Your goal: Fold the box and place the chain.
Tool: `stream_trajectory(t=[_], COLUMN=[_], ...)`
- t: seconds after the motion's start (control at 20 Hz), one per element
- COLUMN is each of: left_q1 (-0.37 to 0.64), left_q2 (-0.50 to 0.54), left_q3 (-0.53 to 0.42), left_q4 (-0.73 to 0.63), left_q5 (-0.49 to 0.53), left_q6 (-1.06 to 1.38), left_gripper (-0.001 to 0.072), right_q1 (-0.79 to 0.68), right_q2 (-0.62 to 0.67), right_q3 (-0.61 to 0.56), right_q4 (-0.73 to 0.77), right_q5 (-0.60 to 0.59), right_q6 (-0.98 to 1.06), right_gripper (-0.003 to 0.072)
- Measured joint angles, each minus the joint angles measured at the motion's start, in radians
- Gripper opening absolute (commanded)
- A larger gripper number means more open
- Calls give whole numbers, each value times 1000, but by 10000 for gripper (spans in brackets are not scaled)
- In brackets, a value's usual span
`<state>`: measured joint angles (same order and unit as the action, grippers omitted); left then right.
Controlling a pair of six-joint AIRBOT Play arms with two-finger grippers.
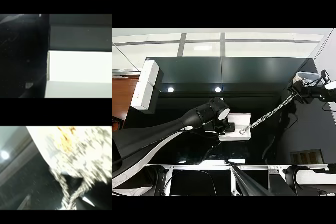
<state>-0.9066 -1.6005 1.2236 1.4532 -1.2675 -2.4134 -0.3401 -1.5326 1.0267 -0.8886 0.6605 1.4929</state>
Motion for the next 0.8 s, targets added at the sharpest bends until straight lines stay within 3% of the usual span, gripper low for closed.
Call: stream_trajectory(t=[0.05, 0.1, 0.2, 0.35, 0.4, 0.8], left_q1=[0, 0, 0, 0, 0, 0], left_q2=[0, 0, 0, 0, 0, 0], left_q3=[0, 0, 0, 0, 0, 0], left_q4=[0, 0, 0, 0, 0, 0], left_q5=[0, 0, 0, -1, -1, -1], left_q6=[0, 0, 0, 0, 0, 0], left_gripper=[34, 33, 33, 33, 34, 34], right_q1=[5, 8, 13, 15, 15, 16], right_q2=[-10, -15, -23, -28, -28, -2], right_q3=[7, 13, 19, 24, 24, 25], right_q4=[4, 9, 13, 16, 16, 16], right_q5=[-5, -13, -24, -43, -53, -16], right_q6=[0, 0, 0, 0, 0, -53], right_gripper=[407, 241, 118, 116, 8, 9])
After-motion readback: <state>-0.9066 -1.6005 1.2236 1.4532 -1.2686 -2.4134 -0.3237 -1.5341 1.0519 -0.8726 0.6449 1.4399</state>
